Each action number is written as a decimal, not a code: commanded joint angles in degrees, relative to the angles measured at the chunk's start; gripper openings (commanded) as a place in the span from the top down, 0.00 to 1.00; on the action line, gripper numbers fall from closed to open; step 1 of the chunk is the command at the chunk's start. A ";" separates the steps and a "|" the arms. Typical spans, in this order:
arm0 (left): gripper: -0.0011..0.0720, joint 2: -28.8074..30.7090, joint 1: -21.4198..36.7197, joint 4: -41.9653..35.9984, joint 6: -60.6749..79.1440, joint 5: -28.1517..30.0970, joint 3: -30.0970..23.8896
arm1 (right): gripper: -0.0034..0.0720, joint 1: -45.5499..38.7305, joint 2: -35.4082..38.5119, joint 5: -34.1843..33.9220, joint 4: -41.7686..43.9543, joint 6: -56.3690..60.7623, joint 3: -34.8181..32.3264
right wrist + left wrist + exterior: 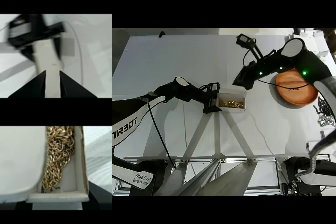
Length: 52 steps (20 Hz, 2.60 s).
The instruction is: Fold the box and place the chain.
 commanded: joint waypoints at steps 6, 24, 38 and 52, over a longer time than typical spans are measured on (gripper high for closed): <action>0.41 0.04 0.00 0.02 0.02 0.02 0.02 | 0.53 -0.72 -12.09 12.35 2.99 0.59 1.31; 0.41 0.02 0.00 0.02 0.00 0.00 0.02 | 0.69 9.77 7.17 -23.37 -5.49 -18.58 -22.14; 0.41 0.02 0.00 0.02 0.02 0.00 0.02 | 0.31 10.82 7.37 -23.34 -5.77 -18.56 -26.84; 0.41 0.04 0.00 0.02 0.00 0.00 0.02 | 0.95 3.74 6.69 -20.68 19.82 -3.78 -26.86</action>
